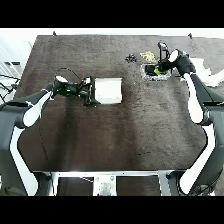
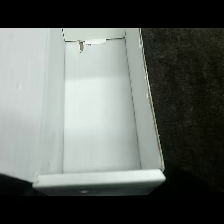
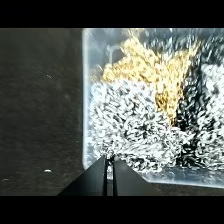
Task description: Fold the box and place the chain.
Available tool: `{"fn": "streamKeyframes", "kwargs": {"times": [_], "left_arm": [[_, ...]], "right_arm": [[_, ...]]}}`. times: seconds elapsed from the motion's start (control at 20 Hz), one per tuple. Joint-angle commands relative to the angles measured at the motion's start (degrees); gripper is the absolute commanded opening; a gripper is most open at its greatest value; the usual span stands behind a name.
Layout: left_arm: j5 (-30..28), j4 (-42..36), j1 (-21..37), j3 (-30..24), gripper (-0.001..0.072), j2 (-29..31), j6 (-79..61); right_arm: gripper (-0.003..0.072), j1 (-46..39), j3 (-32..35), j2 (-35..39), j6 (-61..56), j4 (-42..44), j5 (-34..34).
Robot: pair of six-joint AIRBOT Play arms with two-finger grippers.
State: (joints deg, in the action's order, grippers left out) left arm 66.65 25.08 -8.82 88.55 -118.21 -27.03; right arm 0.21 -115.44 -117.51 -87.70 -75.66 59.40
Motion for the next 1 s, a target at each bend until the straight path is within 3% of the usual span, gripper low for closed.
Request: {"fn": "streamKeyframes", "kwargs": {"times": [0.0, 0.3, 0.65, 0.95], "left_arm": [[0.0, 0.0, 0.0, 0.0, 0.0531, 0.0, 0.0], [0.0, 0.0, 0.0, 0.0, 0.0531, 0.0, 0.0], [0.0, 0.0, 0.0, 0.0, 0.0530, 0.0, 0.0], [0.0, 0.0, 0.0, 0.0, 0.0531, 0.0, 0.0]], "right_arm": [[0.0011, 0.0, -0.2, 3.3, 0.4, 0.0, -0.4], [0.0010, 0.7, -0.2, 10.2, 1.9, 0.1, 2.0], [0.0009, 3.1, -0.2, 28.3, 7.0, 0.1, 10.1], [0.0010, 10.0, -0.2, 40.8, 8.9, 0.1, 13.7]]}}
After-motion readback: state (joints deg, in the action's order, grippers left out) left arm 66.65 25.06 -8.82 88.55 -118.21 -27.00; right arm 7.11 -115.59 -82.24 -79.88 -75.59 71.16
